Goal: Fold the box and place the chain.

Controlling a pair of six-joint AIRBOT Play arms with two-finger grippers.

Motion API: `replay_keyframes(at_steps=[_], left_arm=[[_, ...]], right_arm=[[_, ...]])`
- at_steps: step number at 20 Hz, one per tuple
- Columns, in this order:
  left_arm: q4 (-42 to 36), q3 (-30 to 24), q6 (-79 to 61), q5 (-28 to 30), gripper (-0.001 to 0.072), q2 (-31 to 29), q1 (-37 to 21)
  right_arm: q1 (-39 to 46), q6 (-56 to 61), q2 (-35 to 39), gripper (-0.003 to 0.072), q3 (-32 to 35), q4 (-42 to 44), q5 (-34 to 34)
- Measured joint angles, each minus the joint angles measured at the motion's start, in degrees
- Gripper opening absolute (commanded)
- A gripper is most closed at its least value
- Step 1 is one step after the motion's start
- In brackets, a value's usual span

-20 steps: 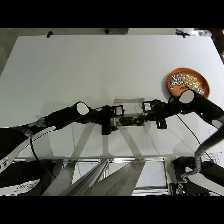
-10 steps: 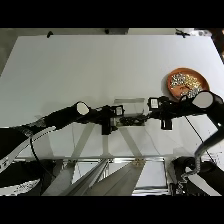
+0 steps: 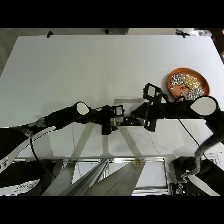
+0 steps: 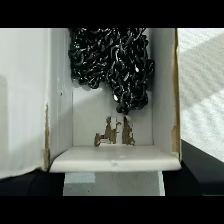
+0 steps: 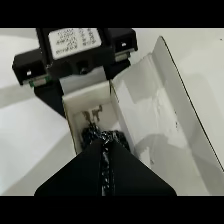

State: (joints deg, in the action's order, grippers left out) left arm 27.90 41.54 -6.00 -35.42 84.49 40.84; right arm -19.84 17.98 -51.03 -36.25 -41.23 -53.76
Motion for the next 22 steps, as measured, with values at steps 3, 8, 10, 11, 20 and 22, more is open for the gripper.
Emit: replay_keyframes(at_steps=[3, 8, 10, 11, 20, 22], left_arm=[[-0.02, 0.00, 0.00, 0.00, 0.0090, 0.00, 0.00], [-0.02, 0.00, 0.00, 0.00, 0.0090, 0.00, 0.00], [-0.02, 0.00, 0.00, 0.00, 0.0090, 0.00, 0.00], [0.00, 0.00, 0.00, 0.00, 0.0090, 0.00, 0.00], [0.00, 0.00, 0.00, 0.00, 0.0090, 0.00, 0.00], [0.00, 0.00, 0.00, 0.00, 0.0090, 0.00, 0.00]], right_arm=[[-2.08, 2.78, -3.50, 0.0013, 0.00, 0.66, 2.36], [-3.08, 5.38, -8.35, 0.0303, -0.02, 0.98, 3.48], [-2.75, 6.08, -9.27, 0.0329, -0.02, 0.57, 3.45], [-2.08, 6.29, -9.57, 0.0327, -0.04, 0.17, 3.32], [12.63, -1.29, -10.16, 0.0177, -0.26, -6.03, -7.74], [15.41, -6.16, -10.19, 0.0177, -0.26, -7.85, -8.46]])
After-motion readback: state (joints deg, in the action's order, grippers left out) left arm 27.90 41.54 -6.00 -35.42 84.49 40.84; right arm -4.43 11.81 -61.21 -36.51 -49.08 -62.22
